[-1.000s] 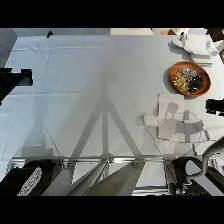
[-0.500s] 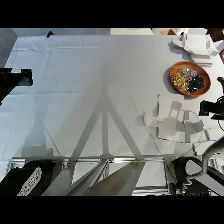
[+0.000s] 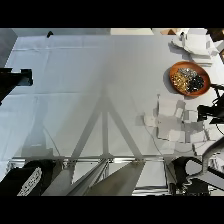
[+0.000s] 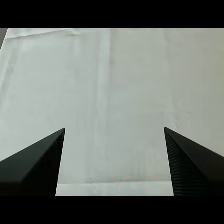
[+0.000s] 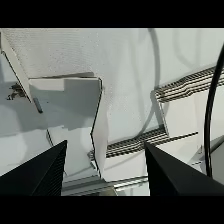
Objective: Fold the box and place the chain.
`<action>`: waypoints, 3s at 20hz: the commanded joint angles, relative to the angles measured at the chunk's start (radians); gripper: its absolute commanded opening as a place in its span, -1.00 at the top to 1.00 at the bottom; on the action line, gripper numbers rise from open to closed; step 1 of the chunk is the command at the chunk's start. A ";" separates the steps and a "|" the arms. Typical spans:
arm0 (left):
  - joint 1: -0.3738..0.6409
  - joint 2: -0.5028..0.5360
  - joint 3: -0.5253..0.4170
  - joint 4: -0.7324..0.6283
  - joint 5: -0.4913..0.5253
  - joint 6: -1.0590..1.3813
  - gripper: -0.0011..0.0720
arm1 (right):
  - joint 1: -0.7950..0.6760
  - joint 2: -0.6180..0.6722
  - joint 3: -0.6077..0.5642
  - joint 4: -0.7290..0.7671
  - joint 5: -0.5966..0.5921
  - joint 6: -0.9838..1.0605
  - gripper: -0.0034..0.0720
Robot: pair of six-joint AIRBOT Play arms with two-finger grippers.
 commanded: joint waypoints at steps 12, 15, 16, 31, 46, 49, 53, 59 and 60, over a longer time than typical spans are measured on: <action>0.000 0.001 0.000 0.000 0.000 0.000 -0.93 | 0.000 -0.136 0.000 -0.004 -0.088 -0.001 0.13; 0.000 0.001 0.000 0.000 0.000 0.000 -0.93 | 0.000 -0.136 0.000 -0.003 -0.103 -0.002 0.68; 0.000 0.001 0.000 0.000 0.000 0.000 -0.93 | 0.000 -0.136 0.000 -0.003 -0.101 -0.002 0.88; 0.000 0.001 0.000 0.000 0.000 0.000 -0.93 | 0.000 -0.052 0.000 0.345 -0.044 -0.271 0.89; 0.000 0.001 0.000 0.000 0.000 0.000 -0.93 | 0.350 0.023 0.000 0.898 -0.319 -0.712 0.89; 0.000 0.001 0.000 0.000 0.000 0.000 -0.93 | 0.507 0.023 -0.001 0.937 -0.528 -0.732 0.89; 0.000 0.001 0.000 0.000 0.000 0.000 -0.93 | 0.610 0.013 -0.063 0.910 -0.747 -0.723 0.89; 0.000 0.001 0.000 0.000 0.000 0.000 -0.93 | 0.611 0.011 -0.246 0.954 -0.870 -0.707 0.89; 0.000 0.001 0.000 0.000 0.000 0.000 -0.93 | 0.611 0.011 -0.258 0.953 -0.876 -0.708 0.89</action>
